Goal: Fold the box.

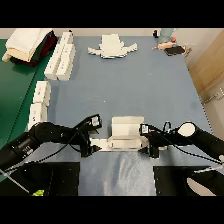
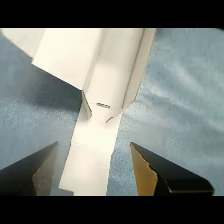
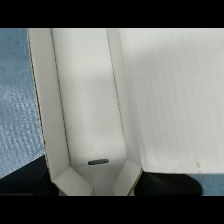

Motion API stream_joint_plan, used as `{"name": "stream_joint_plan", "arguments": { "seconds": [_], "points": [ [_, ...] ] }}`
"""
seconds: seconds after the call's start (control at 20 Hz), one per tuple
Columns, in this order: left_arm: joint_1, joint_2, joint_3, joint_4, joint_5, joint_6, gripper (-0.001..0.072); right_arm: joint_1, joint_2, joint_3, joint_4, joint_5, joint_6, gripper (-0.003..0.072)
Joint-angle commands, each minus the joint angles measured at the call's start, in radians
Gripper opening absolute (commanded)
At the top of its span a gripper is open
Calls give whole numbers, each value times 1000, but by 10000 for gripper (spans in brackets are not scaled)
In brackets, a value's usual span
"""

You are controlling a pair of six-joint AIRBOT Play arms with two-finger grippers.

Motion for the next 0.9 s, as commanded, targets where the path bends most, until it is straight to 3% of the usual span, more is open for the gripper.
{"name": "stream_joint_plan", "arguments": {
  "seconds": [0.0,0.2,0.4,0.45,0.5,0.55,0.65,0.75,0.85],
  "points": [
    [2,-43,-53,-117,24,333,696,0,1,1,0,0,0,522],
    [1,-164,-50,-214,103,435,695,0,1,1,0,0,1,522],
    [-35,-254,-21,-370,110,578,694,0,1,1,0,0,0,521],
    [-50,-273,-18,-414,120,613,640,0,1,1,0,0,0,522],
    [-60,-291,-18,-439,128,634,491,0,1,1,0,0,0,521],
    [-66,-305,-18,-442,127,650,451,0,1,1,0,0,0,521],
    [-81,-323,-18,-442,127,649,449,0,1,1,0,0,0,521],
    [-92,-327,-18,-440,134,650,266,0,1,1,0,0,0,521],
    [-92,-327,-18,-441,179,650,236,0,1,1,0,0,0,522]
  ]
}}
